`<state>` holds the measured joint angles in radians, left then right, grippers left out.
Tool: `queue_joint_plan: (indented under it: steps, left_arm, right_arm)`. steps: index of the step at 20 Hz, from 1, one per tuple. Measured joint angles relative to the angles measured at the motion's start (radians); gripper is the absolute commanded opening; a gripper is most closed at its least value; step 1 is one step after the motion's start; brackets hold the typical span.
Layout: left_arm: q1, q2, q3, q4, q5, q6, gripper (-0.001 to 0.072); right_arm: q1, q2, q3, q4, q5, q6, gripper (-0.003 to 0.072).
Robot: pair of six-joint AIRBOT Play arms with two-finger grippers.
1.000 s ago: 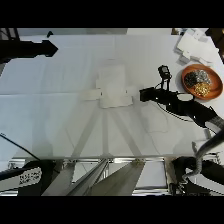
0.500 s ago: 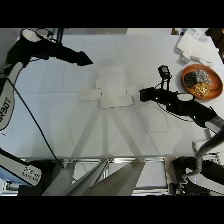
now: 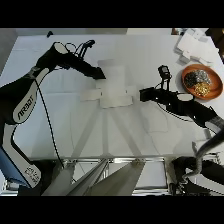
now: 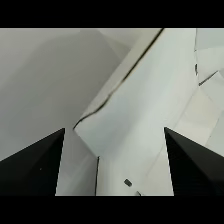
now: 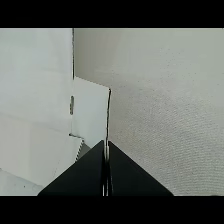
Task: Fold the box and place the chain.
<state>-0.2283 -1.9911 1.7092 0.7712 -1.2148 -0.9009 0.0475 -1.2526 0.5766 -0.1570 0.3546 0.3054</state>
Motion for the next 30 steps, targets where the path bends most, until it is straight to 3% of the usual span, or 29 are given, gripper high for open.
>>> queue_joint_plan:
  steps: [2, 5, 10, 13, 16, 18, 20, 21, 24, 26, 29, 30]
  left_arm:
    - [-0.012, -0.012, 0.002, -0.004, -0.003, 0.019, 0.0690]
    - [-0.021, -0.021, 0.020, -0.027, -0.011, 0.088, 0.0565]
    - [-0.031, -0.027, 0.054, -0.033, -0.078, 0.183, 0.0553]
    - [-0.036, -0.033, 0.060, -0.004, -0.148, 0.212, 0.0489]
    - [-0.039, -0.039, 0.063, 0.006, -0.194, 0.237, 0.0397]
    - [-0.040, -0.042, 0.063, 0.008, -0.216, 0.251, 0.0265]
    - [-0.041, -0.044, 0.063, 0.008, -0.229, 0.263, 0.0252]
    - [-0.041, -0.045, 0.063, 0.008, -0.237, 0.270, 0.0201]
    - [-0.041, -0.048, 0.063, 0.002, -0.264, 0.289, 0.0210]
    - [-0.041, -0.053, 0.063, -0.004, -0.288, 0.293, 0.0368]
    - [-0.041, -0.064, 0.063, -0.032, -0.317, 0.278, 0.0367]
    - [-0.041, -0.068, 0.063, -0.050, -0.326, 0.271, 0.0332]
  right_arm:
    - [0.000, 0.000, 0.000, 0.000, 0.000, 0.000, 0.0011]
    - [0.000, 0.000, 0.000, 0.000, 0.000, 0.000, 0.0011]
    - [0.000, 0.000, 0.000, 0.000, 0.000, 0.000, 0.0011]
    - [0.000, 0.000, 0.000, -0.001, 0.000, 0.000, 0.0011]
    - [0.000, 0.000, 0.000, 0.000, -0.002, 0.000, 0.0011]
    - [0.000, 0.000, 0.000, 0.000, -0.003, 0.000, 0.0011]
    - [0.000, 0.000, 0.000, 0.000, -0.003, 0.000, 0.0011]
    - [0.000, 0.000, 0.000, 0.000, -0.003, 0.000, 0.0011]
    - [0.000, 0.000, 0.000, 0.000, -0.002, 0.000, 0.0011]
    - [0.000, 0.000, 0.000, 0.000, -0.001, 0.000, 0.0011]
    - [0.000, 0.000, 0.000, 0.000, 0.000, 0.000, 0.0011]
    - [0.000, 0.000, 0.000, 0.000, 0.002, 0.000, 0.0011]
